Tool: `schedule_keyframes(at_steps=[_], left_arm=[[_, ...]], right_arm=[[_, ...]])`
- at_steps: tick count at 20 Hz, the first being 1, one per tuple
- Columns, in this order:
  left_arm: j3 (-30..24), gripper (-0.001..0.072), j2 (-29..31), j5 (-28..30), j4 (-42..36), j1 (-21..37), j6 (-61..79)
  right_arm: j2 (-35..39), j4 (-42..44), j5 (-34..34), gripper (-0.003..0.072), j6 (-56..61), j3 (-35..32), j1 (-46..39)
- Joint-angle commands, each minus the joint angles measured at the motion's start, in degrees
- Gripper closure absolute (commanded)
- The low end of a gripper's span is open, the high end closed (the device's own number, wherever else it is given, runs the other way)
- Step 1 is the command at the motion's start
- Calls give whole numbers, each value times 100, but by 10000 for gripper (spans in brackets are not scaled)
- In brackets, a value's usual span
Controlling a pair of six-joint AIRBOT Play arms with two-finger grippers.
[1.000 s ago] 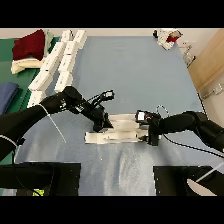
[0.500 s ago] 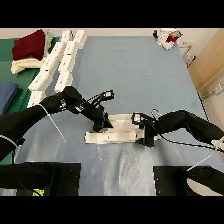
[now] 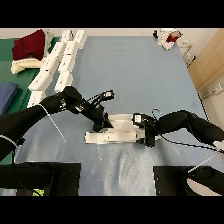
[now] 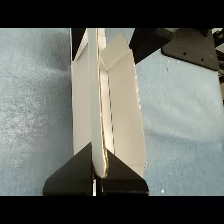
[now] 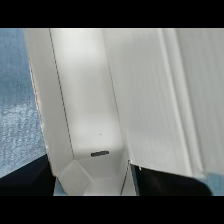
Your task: Fold the box.
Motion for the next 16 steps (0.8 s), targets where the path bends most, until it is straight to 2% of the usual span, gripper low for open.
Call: schedule_keyframes(at_steps=[1,4,16], left_arm=[[2,698,-2,0,0,4,0],[4,698,-2,2,0,4,0],[4,698,-2,0,0,4,0]], right_arm=[[17,103,-48,-32,-2,-59,33],[90,308,22,-31,-7,-302,72],[170,262,577,-22,-7,-601,210]])
